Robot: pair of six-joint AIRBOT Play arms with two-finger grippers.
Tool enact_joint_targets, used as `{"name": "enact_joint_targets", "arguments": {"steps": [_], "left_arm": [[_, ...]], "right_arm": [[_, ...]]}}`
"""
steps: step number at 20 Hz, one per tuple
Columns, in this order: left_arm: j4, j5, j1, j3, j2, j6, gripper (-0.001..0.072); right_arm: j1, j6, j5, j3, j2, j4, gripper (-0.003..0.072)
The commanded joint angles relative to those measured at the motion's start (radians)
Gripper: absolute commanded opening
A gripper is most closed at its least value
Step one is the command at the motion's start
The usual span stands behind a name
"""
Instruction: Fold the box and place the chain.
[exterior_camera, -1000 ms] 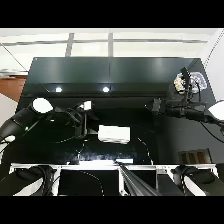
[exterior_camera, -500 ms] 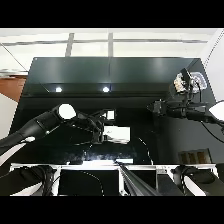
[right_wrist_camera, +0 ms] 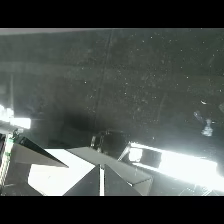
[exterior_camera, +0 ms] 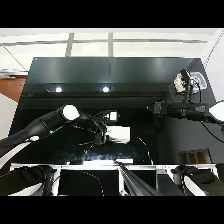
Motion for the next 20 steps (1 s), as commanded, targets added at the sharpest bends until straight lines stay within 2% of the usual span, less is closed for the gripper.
{"name": "enact_joint_targets", "arguments": {"steps": [1,9,11,15,16,17,18,19,20], "left_arm": [[0.005,0.000,-0.001,0.001,-0.019,-0.002,0.0710],[0.010,0.000,-0.008,0.000,-0.050,-0.016,0.0711],[0.049,0.040,-0.038,0.000,-0.064,-0.021,0.0711],[0.138,0.182,-0.105,0.000,-0.092,-0.128,0.0709],[0.139,0.182,-0.105,0.000,-0.092,-0.136,0.0688],[0.146,0.176,-0.103,0.002,-0.090,-0.138,0.0566],[0.164,0.167,-0.094,0.007,-0.084,-0.162,0.0396],[0.191,0.160,-0.077,0.016,-0.075,-0.201,0.0350],[0.222,0.147,-0.047,0.032,-0.063,-0.251,0.0350]], "right_arm": [[0.000,0.000,0.000,0.000,0.000,-0.003,0.0043],[0.000,0.000,0.000,0.000,0.000,-0.007,0.0043],[0.000,0.000,-0.001,0.000,0.000,-0.008,0.0043],[0.000,0.000,0.000,0.000,0.000,-0.008,0.0044],[0.000,0.000,0.000,0.000,0.000,-0.008,0.0043],[0.000,0.000,-0.001,0.000,0.000,-0.009,0.0043],[0.000,0.000,-0.001,0.000,0.000,-0.010,0.0043],[-0.001,0.000,-0.001,0.000,0.001,-0.009,0.0043],[-0.001,0.000,-0.002,0.000,0.001,-0.010,0.0043]]}}
